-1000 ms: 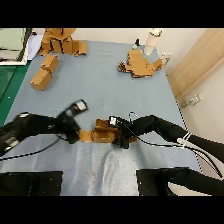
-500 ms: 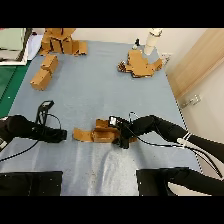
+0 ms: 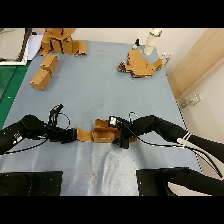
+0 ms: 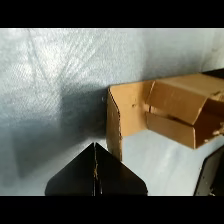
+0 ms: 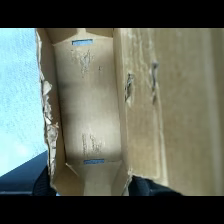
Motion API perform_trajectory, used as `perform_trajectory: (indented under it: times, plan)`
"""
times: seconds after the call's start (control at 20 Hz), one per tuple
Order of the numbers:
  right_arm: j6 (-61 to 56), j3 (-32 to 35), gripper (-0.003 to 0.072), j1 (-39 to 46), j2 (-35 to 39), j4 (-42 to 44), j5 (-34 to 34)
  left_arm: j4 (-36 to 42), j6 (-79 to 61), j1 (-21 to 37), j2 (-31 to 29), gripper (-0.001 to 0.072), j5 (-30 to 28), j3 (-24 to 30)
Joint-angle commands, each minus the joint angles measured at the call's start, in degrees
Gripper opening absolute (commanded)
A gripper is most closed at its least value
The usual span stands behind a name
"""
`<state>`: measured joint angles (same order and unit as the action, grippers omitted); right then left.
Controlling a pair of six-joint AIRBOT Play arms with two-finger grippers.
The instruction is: Fold the box.
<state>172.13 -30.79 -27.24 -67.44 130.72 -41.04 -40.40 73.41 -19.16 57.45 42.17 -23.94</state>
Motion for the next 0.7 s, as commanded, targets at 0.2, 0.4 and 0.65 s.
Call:
perform_trajectory:
  times: [0.2, 0.4, 0.65]
  plan:
    - [0.0, 0.0, 0.0499, 0.0, 0.0, 0.0, 0.0, 4.9, -4.4, -0.2, 1.6, 0.0011, -0.5, 0.1]
    - [0.0, 0.0, 0.0499, 0.0, 0.0, 0.0, 0.0, 13.2, -13.0, -0.2, 1.6, 0.0011, 0.9, 0.1]
    - [0.0, 0.0, 0.0499, 0.0, 0.0, 0.0, 0.0, 21.0, -19.8, -0.2, 1.6, 0.0011, 2.4, 0.2]
